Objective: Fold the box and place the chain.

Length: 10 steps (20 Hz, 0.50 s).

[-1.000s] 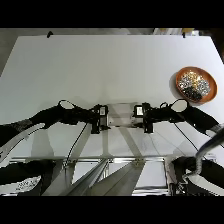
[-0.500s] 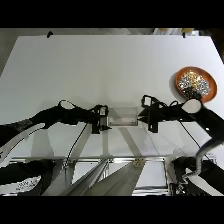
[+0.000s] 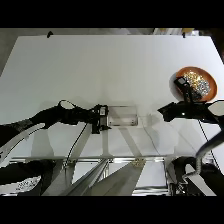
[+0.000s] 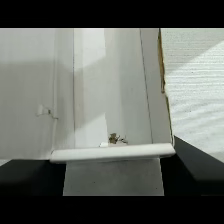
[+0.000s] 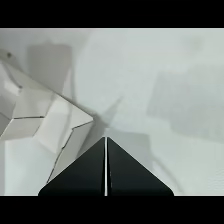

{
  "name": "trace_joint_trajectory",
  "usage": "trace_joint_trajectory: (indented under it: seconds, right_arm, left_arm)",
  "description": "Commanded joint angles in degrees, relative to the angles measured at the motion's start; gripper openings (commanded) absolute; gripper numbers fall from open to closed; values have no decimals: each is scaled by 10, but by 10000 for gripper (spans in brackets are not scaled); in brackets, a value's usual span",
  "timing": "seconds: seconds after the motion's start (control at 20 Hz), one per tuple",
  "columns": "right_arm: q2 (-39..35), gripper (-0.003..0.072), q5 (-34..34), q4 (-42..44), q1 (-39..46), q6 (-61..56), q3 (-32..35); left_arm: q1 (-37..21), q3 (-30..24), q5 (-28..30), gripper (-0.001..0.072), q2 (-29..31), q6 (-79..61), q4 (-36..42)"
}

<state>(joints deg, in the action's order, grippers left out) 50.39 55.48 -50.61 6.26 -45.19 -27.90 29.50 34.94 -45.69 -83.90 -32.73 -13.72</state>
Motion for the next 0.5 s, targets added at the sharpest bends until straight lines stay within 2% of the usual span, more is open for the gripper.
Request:
trace_joint_trajectory:
  seconds: [0.0,0.2,0.45]
  right_arm:
    - [71,16,30,27,25,-75,8]
    - [172,16,35,80,0,-59,14]
    - [225,16,22,135,-53,-52,15]
  left_arm:
    - [0,1,0,250,0,0,0]
    - [0,1,0,250,0,0,0]
    - [0,1,0,250,0,0,0]
